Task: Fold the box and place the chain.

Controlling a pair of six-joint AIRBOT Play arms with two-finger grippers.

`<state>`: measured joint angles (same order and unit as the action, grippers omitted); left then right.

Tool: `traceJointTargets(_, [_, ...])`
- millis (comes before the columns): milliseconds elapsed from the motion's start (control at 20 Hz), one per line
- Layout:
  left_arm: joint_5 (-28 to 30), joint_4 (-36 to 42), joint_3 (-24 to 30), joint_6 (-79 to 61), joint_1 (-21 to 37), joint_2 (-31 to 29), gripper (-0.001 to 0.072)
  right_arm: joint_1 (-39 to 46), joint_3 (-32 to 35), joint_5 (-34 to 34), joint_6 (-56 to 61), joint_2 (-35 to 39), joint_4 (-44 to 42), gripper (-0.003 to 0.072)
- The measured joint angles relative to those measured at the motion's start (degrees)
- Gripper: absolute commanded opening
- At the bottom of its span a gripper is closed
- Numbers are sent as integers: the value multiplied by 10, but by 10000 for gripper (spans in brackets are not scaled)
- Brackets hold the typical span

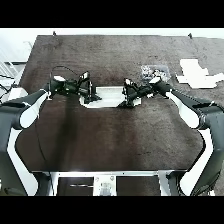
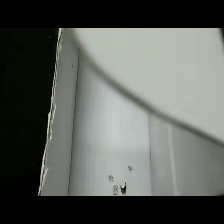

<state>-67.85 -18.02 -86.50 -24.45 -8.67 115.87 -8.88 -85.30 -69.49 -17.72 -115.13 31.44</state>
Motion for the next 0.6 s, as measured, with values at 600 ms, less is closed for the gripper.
traceJointTargets(600, [-111, 3, -49, 19, 90, -1, 130, 0, 0, 0, 0, 0, 1, 587])
